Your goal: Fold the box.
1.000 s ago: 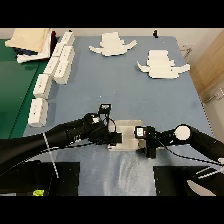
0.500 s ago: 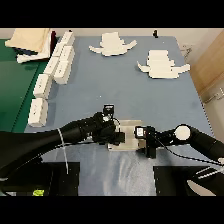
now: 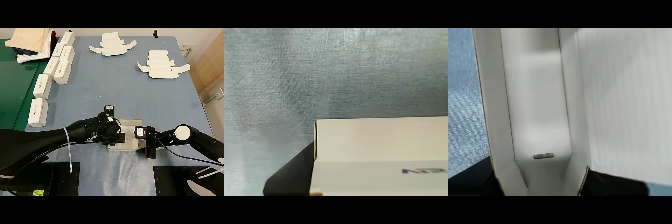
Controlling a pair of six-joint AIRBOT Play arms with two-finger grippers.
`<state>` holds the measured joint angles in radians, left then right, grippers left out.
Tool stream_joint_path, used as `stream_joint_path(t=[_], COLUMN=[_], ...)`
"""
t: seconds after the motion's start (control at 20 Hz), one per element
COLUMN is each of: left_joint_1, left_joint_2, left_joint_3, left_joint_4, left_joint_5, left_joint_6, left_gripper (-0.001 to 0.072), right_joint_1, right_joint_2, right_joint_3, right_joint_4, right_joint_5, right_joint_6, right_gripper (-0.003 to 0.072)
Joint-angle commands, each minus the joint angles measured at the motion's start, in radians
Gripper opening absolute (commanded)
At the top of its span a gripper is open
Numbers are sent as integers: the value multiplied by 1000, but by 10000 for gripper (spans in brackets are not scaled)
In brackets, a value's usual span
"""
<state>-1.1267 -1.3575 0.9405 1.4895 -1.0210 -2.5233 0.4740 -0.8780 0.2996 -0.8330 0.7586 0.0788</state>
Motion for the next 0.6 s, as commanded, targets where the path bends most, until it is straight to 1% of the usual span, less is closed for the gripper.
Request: stream_joint_path(t=[0.0, 0.05, 0.1, 0.35, 0.45, 0.55], left_joint_1=[-11, -10, -9, -2, 17, 40], left_joint_2=[0, 0, 0, 19, 59, 120], left_joint_3=[10, 17, 29, 86, 110, 146], left_joint_4=[7, 7, 9, 15, 10, -2], left_joint_5=[-3, -9, -27, -133, -219, -324], left_joint_6=[-2, -3, -2, 18, 50, 93], left_gripper=[187, 412, 450, 451, 450, 449], right_joint_1=[1, 1, 1, 1, 1, 1], right_joint_2=[0, 0, 0, 0, 0, 0], right_joint_3=[0, 0, 0, 0, 0, 0], right_joint_4=[0, 0, 0, 0, 0, 0], right_joint_5=[0, 0, 0, 0, 0, 0], right_joint_6=[-2, -2, -2, -2, -2, -2], right_gripper=[502, 502, 502, 502, 502, 502])
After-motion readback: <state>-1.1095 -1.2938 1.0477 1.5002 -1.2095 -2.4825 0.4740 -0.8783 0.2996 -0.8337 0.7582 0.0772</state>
